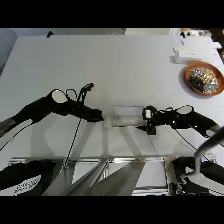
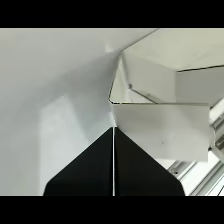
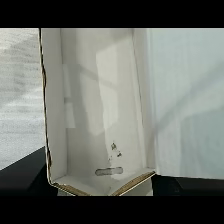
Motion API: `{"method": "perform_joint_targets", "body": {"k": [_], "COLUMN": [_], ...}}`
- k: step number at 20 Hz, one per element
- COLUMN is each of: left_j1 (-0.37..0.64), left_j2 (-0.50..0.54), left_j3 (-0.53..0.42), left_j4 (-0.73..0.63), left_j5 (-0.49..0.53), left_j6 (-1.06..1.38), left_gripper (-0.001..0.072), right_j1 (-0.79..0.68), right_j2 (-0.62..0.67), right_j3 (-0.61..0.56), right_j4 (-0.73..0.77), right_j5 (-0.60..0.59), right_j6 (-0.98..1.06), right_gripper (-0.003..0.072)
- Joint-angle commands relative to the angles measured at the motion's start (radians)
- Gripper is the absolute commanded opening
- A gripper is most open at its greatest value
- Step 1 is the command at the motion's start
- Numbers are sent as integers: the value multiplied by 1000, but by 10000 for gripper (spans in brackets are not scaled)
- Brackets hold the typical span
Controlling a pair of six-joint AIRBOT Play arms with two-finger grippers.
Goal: Fold the box and place the chain.
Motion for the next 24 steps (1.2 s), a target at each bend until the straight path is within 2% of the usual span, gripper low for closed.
{"method": "perform_joint_targets", "body": {"k": [1,4,5,10,11,12,16,22,23,24], "left_j1": [-57,-112,-118,-119,-124,-132,-183,-249,-260,-272], "left_j2": [30,24,24,24,24,24,24,2,-10,-19], "left_j3": [0,0,0,0,0,0,5,68,84,102], "left_j4": [-74,-89,-89,-88,-87,-87,-61,198,238,278], "left_j5": [68,128,135,135,136,138,190,217,216,214], "left_j6": [65,75,75,74,74,74,64,-222,-274,-320], "left_gripper": [18,185,218,233,261,324,342,354,398,410], "right_j1": [0,0,0,0,0,0,0,0,0,0], "right_j2": [0,0,0,0,0,0,0,0,0,0], "right_j3": [1,1,1,1,1,1,1,1,1,1], "right_j4": [0,0,0,0,0,0,0,0,0,0], "right_j5": [0,0,0,0,0,0,0,0,0,0], "right_j6": [0,0,0,0,0,0,0,0,0,0], "right_gripper": [416,416,416,416,416,416,416,416,416,416]}}
